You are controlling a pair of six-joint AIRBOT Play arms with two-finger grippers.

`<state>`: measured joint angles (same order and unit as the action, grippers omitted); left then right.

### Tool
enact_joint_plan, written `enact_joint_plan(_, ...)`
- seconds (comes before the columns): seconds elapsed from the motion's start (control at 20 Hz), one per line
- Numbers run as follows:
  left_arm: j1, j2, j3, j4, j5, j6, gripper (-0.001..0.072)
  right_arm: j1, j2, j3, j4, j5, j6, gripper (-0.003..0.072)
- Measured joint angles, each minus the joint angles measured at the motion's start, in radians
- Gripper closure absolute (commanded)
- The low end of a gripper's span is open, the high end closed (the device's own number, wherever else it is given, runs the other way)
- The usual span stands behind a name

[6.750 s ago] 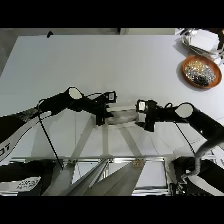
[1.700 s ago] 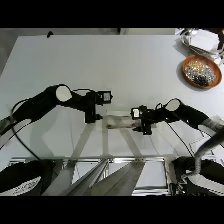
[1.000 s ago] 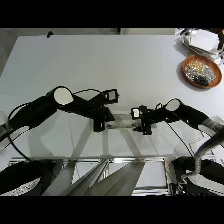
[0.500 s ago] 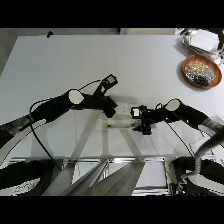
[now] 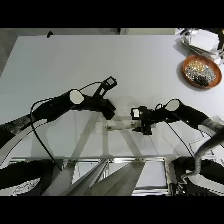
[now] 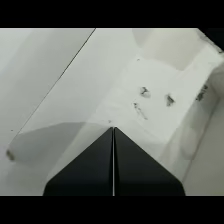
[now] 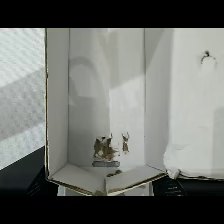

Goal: Fold the box and place the chain.

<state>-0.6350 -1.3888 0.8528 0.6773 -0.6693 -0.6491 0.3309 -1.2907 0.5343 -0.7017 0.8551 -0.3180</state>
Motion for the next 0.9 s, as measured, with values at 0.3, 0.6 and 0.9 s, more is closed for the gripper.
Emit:
enact_joint_plan(0.3,0.005,0.113,0.000,0.074,-0.039,0.009,0.0705,0.000,0.000,0.000,0.001,-0.002,0.002,0.0404)
enact_joint_plan(0.6,0.068,0.245,-0.001,0.367,-0.228,-0.024,0.0705,0.000,0.000,0.000,0.002,-0.003,0.002,0.0404)
enact_joint_plan(0.9,0.093,0.273,-0.091,0.347,-0.306,0.175,0.0704,0.000,0.000,0.000,0.002,-0.003,0.002,0.0404)
